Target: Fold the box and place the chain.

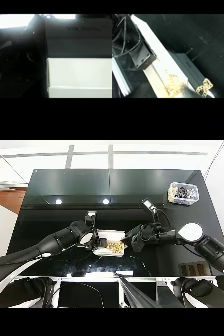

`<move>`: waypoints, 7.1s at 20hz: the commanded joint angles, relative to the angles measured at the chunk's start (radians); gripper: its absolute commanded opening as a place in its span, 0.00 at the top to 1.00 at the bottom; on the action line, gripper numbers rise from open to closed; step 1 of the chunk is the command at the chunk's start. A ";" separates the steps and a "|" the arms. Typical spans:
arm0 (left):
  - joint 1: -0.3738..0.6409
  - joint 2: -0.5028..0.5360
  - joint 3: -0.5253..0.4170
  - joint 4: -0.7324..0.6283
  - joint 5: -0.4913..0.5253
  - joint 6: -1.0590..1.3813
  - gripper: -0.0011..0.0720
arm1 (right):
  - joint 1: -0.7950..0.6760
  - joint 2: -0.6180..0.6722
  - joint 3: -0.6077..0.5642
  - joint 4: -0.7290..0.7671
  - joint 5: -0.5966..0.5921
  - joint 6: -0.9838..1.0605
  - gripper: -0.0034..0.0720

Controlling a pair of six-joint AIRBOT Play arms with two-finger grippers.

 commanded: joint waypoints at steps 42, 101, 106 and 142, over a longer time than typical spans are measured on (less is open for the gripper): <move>0.000 0.000 0.001 0.003 -0.002 0.000 0.94 | 0.158 -0.261 -0.154 -0.005 -0.387 -0.880 0.78; 0.014 0.216 0.142 0.008 -0.435 0.797 0.15 | -0.280 0.058 0.000 -0.008 0.179 -0.076 0.38; 0.253 0.430 0.038 -0.269 -0.408 1.227 0.15 | -0.280 0.058 0.000 -0.004 0.163 -0.076 0.38; 0.568 0.085 -0.237 -0.782 -0.060 2.498 0.03 | -0.280 0.058 0.000 -0.042 0.096 -0.075 0.03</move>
